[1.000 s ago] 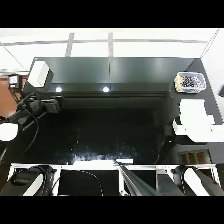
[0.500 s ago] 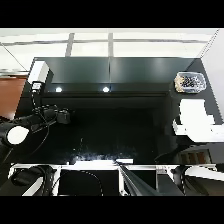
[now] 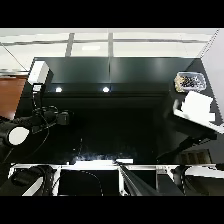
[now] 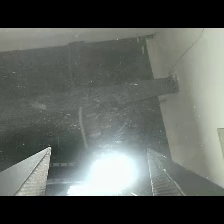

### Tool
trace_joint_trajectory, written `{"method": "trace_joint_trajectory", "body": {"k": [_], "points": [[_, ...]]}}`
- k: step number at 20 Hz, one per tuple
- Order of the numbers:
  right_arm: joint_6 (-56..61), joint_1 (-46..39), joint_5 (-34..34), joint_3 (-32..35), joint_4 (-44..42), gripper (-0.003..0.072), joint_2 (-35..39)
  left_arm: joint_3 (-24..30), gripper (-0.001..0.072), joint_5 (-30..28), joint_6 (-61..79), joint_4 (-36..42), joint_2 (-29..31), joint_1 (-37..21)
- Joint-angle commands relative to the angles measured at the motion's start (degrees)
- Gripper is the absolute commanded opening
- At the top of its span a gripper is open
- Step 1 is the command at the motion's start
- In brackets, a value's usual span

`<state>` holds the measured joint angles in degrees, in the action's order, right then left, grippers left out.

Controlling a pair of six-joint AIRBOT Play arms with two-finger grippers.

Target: Fold the box and place the chain.

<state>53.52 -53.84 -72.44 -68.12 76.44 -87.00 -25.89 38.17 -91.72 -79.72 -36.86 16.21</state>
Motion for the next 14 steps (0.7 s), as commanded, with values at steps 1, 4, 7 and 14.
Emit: {"method": "trace_joint_trajectory", "body": {"k": [1,4,7,14], "points": [[-2.99,0.24,-3.72,-0.04,-7.78,0.0005,-0.09,-0.07,0.0709,-0.02,-0.20,-0.22,-0.02,0.00],[-2.99,2.78,-7.89,0.81,-11.50,0.0009,0.72,-0.07,0.0709,0.00,-0.20,-0.33,-0.02,0.00],[-3.02,8.26,-7.19,5.42,-11.54,0.0009,4.33,-0.07,0.0709,-0.02,-0.20,-0.13,-0.02,0.00],[-4.92,24.85,-4.90,20.76,-29.05,0.0011,15.91,-0.07,0.0709,3.04,6.62,10.08,-2.36,3.02]]}}
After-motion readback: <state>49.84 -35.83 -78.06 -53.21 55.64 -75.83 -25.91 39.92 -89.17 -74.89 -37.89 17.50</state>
